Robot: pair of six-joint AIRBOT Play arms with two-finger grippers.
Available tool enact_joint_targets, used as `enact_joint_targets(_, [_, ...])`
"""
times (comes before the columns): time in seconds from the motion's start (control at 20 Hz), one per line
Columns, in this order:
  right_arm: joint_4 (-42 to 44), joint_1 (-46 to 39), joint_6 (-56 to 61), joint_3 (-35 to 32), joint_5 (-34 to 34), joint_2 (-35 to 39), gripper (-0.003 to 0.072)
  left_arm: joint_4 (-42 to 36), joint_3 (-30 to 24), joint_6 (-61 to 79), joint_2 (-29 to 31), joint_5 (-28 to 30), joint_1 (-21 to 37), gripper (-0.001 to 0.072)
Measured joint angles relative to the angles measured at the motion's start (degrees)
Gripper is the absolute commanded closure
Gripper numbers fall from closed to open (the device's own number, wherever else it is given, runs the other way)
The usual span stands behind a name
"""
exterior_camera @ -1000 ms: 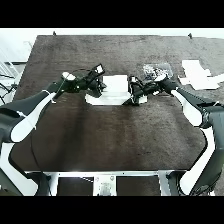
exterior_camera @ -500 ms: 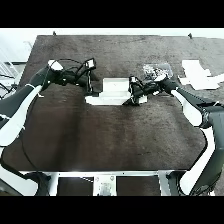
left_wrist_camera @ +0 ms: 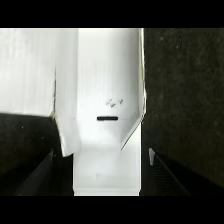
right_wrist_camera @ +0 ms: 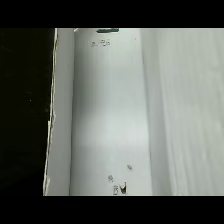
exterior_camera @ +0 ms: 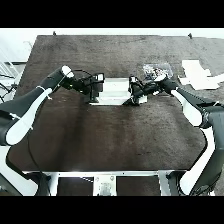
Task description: Fold the box and place the chain.
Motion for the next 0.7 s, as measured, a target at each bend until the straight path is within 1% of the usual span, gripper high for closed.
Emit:
enact_joint_targets(0.35, [0.0, 0.0, 0.0, 0.0, 0.0, 0.0, 0.01, -2.0, 0.0, 0.3, -1.9, 2.0, -0.3, -0.0011])
enact_joint_targets(0.4, [0.0, 0.0, 0.0, 0.0, 0.0, 0.0, 0.01, -2.2, 0.0, 0.6, -2.0, 2.1, -0.3, -0.0001])
enact_joint_targets(0.45, [0.0, 0.0, 0.0, 0.0, 0.0, 0.0, 0.01, -2.4, 0.0, 0.8, -2.1, 2.3, -0.3, 0.0205])
enact_joint_targets(0.7, [0.0, 0.0, 0.0, 0.0, 0.0, 0.0, 0.01, -3.3, 0.0, 2.2, -2.3, 2.7, -0.2, 0.0214])
